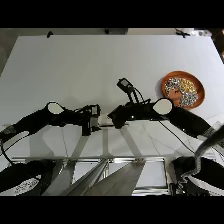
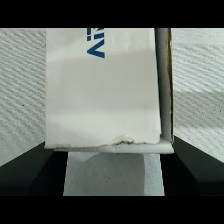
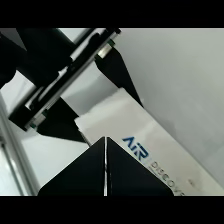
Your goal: Fold the box and place the chain.
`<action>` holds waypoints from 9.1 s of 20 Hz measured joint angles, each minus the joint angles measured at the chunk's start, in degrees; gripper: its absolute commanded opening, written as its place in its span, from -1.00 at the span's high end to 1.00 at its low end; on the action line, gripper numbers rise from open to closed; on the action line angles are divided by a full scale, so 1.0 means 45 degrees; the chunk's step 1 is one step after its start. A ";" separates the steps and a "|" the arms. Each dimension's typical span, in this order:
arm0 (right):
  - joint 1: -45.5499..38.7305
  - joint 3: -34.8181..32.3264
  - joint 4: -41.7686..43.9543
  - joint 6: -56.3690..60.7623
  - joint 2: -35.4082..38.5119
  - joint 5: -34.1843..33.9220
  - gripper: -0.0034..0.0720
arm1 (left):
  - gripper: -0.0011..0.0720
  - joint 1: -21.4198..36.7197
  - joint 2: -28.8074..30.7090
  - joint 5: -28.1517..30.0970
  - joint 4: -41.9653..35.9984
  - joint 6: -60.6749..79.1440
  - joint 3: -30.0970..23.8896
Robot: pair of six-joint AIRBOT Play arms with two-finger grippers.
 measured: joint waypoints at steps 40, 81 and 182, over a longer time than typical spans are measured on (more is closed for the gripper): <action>0.0617 -0.2268 0.3225 -0.1802 -0.1603 -0.1243 0.89 | 0.73 0.0005 -0.0005 0.0034 -0.0015 -0.0010 -0.0015; -0.5833 -0.2273 -1.2628 1.0856 0.6183 0.8578 0.88 | 0.97 0.1486 0.2550 0.0559 -0.0651 -0.2919 -0.0005; -0.5833 -0.2273 -1.1764 1.0972 0.6198 0.7504 0.88 | -0.93 0.6203 0.6664 -0.4158 0.7616 -1.6859 -0.0194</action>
